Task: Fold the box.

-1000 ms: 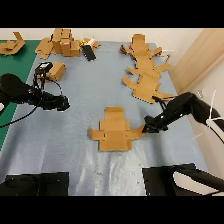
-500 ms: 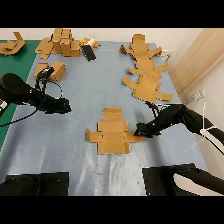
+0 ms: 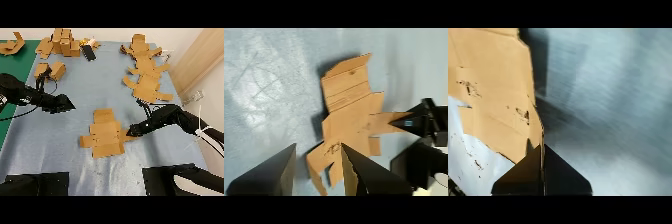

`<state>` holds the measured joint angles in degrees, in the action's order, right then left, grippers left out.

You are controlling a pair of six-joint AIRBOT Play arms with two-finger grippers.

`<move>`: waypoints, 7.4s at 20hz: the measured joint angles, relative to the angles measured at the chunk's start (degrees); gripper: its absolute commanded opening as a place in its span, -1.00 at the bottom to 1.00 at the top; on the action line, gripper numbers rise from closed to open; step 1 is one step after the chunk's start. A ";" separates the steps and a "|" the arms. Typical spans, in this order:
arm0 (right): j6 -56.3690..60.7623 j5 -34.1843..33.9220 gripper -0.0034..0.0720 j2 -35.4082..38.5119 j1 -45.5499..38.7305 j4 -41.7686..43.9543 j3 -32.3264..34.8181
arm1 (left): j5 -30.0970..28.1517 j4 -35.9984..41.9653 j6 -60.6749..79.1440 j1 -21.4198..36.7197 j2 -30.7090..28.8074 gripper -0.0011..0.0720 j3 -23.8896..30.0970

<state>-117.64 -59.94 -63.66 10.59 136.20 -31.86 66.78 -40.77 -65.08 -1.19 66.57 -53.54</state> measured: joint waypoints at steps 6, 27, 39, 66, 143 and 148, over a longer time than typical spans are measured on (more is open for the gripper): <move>-11.30 5.70 -0.90 2.12 7.91 3.93 0.07 | 6.10 6.84 12.28 6.12 7.87 0.22 0.00; -10.36 12.52 -0.90 2.08 13.05 3.85 0.07 | 8.09 18.10 35.80 -3.34 24.44 -0.34 0.00; -10.25 14.21 -0.90 1.84 13.05 3.43 0.07 | 12.11 18.53 38.58 -3.85 24.48 -0.27 0.00; -8.33 14.51 -0.90 0.87 13.05 2.84 0.07 | 9.55 19.39 38.40 -2.84 24.48 -0.27 0.72; 25.66 7.54 -0.90 10.43 -0.15 -21.81 -13.46 | -13.33 25.57 84.83 -23.76 13.03 -0.93 6.91; 25.64 7.56 -0.90 10.43 -0.15 -21.86 -13.44 | -13.38 25.49 84.98 -23.76 13.07 -0.93 7.23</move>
<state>-92.01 -52.38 -53.23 10.44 114.34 -45.30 53.41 -15.29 19.90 -24.95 79.64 -46.30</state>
